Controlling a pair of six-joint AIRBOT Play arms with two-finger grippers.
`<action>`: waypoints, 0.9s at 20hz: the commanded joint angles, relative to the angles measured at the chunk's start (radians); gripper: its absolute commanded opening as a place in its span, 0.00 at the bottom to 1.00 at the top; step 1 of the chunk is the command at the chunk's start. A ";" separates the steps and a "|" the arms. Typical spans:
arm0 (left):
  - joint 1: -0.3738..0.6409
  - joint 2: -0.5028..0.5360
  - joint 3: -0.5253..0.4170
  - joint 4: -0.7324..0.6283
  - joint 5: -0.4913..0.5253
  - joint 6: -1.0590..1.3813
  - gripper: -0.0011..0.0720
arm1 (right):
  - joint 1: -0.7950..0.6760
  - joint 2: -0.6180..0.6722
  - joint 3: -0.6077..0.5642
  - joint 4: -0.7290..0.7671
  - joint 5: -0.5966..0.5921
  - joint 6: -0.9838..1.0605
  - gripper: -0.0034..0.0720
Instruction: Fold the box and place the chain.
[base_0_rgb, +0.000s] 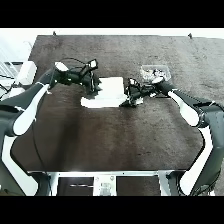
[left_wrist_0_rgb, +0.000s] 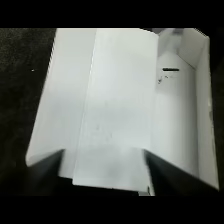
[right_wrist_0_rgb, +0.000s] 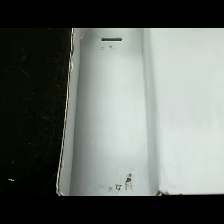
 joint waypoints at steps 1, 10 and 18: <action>0.019 0.051 0.032 0.191 -0.145 -0.105 0.99 | 0.000 0.000 0.000 0.001 0.000 0.002 0.53; -0.060 0.053 0.009 0.434 -0.230 -0.184 0.99 | 0.000 0.000 0.000 0.001 0.000 0.002 0.53; -0.077 0.053 -0.050 0.401 -0.150 -0.183 0.99 | 0.000 0.000 0.000 0.001 0.000 0.002 0.53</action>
